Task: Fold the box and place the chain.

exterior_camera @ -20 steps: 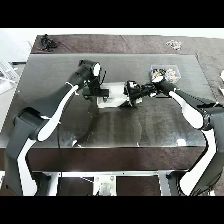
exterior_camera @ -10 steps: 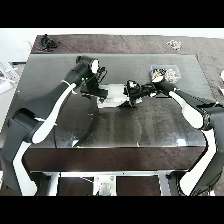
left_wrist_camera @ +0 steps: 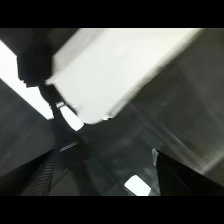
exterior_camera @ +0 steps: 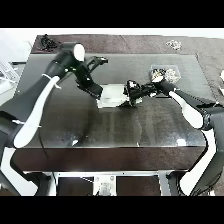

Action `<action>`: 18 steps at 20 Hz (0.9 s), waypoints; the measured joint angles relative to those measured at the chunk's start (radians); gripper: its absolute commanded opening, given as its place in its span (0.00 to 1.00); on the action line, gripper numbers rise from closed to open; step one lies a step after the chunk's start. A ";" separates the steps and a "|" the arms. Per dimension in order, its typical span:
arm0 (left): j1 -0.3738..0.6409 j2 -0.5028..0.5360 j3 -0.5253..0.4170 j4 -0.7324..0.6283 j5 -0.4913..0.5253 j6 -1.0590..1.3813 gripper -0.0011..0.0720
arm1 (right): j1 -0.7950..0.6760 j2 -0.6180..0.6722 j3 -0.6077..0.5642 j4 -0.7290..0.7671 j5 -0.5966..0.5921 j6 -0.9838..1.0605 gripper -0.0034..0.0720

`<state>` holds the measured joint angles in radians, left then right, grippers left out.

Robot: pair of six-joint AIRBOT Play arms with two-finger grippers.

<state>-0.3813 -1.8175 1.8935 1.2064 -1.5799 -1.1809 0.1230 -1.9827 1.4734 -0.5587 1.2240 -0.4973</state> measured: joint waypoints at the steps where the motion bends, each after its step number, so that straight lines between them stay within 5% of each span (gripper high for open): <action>1: 0.043 0.002 -0.026 -0.081 -0.018 0.086 0.98 | 0.000 0.000 0.000 0.000 0.000 0.000 0.73; 4: 0.157 0.003 -0.116 -0.237 0.003 0.322 1.00 | 0.000 0.000 0.000 0.000 0.000 0.000 0.73; 12: 0.244 -0.037 -0.346 -0.460 0.372 1.085 1.00 | 0.000 0.000 0.000 0.000 0.000 0.000 0.73; 18: 0.249 -0.108 -0.385 -0.625 0.426 1.352 1.00 | 0.000 0.000 0.000 0.000 0.000 0.000 0.74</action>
<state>-0.1318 -1.9259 1.5089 0.5816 -1.1542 0.1711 0.1230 -1.9827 1.4734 -0.5587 1.2243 -0.4973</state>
